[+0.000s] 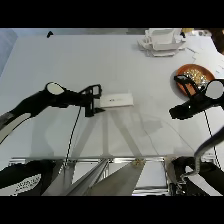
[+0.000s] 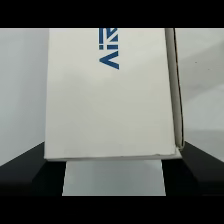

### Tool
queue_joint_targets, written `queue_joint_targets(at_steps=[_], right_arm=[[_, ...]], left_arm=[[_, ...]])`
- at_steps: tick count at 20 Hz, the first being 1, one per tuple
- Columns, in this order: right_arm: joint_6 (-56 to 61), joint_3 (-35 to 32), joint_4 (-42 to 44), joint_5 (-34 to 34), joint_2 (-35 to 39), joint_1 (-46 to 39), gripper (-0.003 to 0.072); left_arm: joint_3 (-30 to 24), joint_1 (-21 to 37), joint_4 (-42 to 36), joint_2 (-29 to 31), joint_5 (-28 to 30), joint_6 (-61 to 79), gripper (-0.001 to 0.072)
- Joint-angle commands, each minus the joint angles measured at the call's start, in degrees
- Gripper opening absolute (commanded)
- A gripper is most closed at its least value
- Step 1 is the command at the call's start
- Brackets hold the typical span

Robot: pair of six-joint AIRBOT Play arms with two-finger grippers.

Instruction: Fold the box and place the chain.

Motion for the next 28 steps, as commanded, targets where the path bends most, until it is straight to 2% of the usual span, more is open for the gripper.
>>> queue_joint_targets(at_steps=[1, 5, 10, 14, 16, 20, 25, 27, 28], right_arm=[[0.0, 0.1, 0.0, 0.1, 0.0, 0.0, 0.0016], [0.0, 0.1, 0.0, 0.1, 0.0, 0.0, 0.0016], [0.0, 0.1, 0.0, 0.1, 0.0, 0.0, 0.0016], [0.0, 0.1, 0.0, 0.1, 0.0, 0.0, 0.0016], [0.0, 0.1, 0.0, 0.1, 0.0, 0.0, 0.0016], [0.0, 0.1, 0.0, 0.1, 0.0, 0.0, 0.0016], [0.0, 0.1, 0.0, 0.1, 0.0, 0.0, 0.0016], [0.0, 0.1, 0.0, 0.1, 0.0, 0.0, 0.0016], [0.0, 0.1, 0.0, 0.1, 0.0, 0.0, 0.0016]], left_arm=[[0.0, 6.8, 4.3, 10.2, 3.9, -12.0, 0.0004], [0.0, 19.3, 10.9, 16.2, 5.0, -25.2, 0.0004], [0.0, 36.9, 20.8, 16.4, 6.5, -44.1, 0.0009], [0.0, 46.7, 26.6, 14.3, 8.5, -56.0, 0.0018], [0.0, 49.6, 28.0, 11.8, 7.6, -59.6, 0.01], [0.0, 51.0, 32.9, 6.9, 5.9, -63.5, 0.0103], [0.0, 51.0, 33.4, 2.5, 5.9, -63.5, 0.0103], [0.0, 51.0, 33.4, 2.1, 5.9, -63.5, 0.0115], [0.0, 51.0, 33.4, 2.1, 5.9, -63.5, 0.0161]])
